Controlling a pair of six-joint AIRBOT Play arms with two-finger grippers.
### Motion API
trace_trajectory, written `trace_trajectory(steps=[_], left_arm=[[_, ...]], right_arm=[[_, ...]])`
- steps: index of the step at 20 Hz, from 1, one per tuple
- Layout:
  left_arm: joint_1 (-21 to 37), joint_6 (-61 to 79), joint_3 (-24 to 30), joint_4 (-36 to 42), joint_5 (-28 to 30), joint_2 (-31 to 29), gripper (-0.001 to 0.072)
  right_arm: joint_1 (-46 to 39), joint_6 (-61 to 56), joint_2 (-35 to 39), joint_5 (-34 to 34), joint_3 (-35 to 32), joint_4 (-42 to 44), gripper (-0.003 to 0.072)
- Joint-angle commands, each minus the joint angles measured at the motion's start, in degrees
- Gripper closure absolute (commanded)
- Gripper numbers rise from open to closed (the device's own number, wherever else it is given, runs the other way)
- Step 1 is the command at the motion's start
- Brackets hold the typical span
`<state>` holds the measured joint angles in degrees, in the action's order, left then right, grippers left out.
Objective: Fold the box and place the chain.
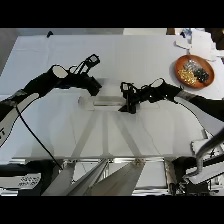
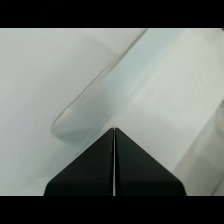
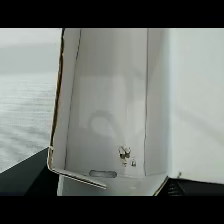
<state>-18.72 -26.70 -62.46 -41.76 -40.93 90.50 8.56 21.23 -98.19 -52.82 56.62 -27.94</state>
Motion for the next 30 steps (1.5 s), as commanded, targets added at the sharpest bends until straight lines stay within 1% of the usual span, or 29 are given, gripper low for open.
trace_trajectory(steps=[1, 4, 7, 9, 13, 14, 15, 16, 17, 20, 23, 24, 25, 28, 30], left_arm=[[1.0, -5.5, 0.0, 1.4, 3.7, 3.5, 0.0702], [1.0, -5.4, 0.0, 1.4, 3.6, 3.5, 0.0701], [1.3, -5.3, 0.0, 1.2, 2.1, 0.4, 0.0701], [2.3, -5.3, 0.0, 1.2, -1.7, -2.3, 0.0701], [5.9, -5.2, 0.0, 0.6, -12.6, -6.6, 0.0696], [6.7, -4.8, 0.0, -0.4, -14.7, -7.3, 0.0682], [7.4, -3.7, 0.0, -2.3, -16.3, -8.0, 0.0584], [7.7, -2.5, 0.0, -4.9, -16.6, -8.5, 0.0434], [7.7, -1.2, 0.1, -8.0, -16.6, -9.0, 0.038], [7.5, 4.3, 0.1, -14.6, -18.7, -9.4, 0.0372], [7.5, 9.9, 0.9, -15.8, -20.2, -9.5, 0.034], [7.4, 12.5, 1.6, -15.6, -20.2, -9.5, 0.0241], [7.1, 14.6, 2.5, -15.6, -19.9, -9.5, 0.0174], [5.8, 23.1, 5.6, -15.1, -19.3, -9.5, 0.0175], [5.0, 29.0, 7.8, -12.2, -19.2, -9.4, 0.018]], right_arm=[[0.0, 0.0, 0.0, -0.2, 0.0, -0.1, 0.0322], [0.0, 0.0, 0.0, -0.2, 0.0, -0.1, 0.0322], [0.0, 0.0, 0.0, -0.2, 0.0, -0.1, 0.0322], [0.0, 0.0, 0.0, -0.2, 0.0, -0.1, 0.0322], [0.0, 0.0, 0.0, -0.2, 0.0, -0.1, 0.0322], [0.0, 0.0, 0.0, -0.2, 0.0, -0.1, 0.0322], [0.0, 0.0, 0.0, -0.2, 0.0, -0.1, 0.0322], [0.0, 0.0, 0.0, -0.2, 0.0, -0.1, 0.0322], [0.0, 0.0, 0.0, -0.2, 0.0, -0.1, 0.0322], [0.0, 0.0, 0.0, -0.2, 0.0, -0.1, 0.0322], [0.0, 0.0, 0.0, -0.2, 0.0, -0.1, 0.0322], [0.0, 0.0, 0.0, -0.2, 0.0, -0.1, 0.0322], [0.0, 0.0, 0.0, -0.2, 0.0, -0.1, 0.0322], [0.0, 0.0, 0.0, -0.2, 0.0, -0.1, 0.0322], [0.0, 0.0, 0.0, -0.2, 0.0, -0.1, 0.0322]])
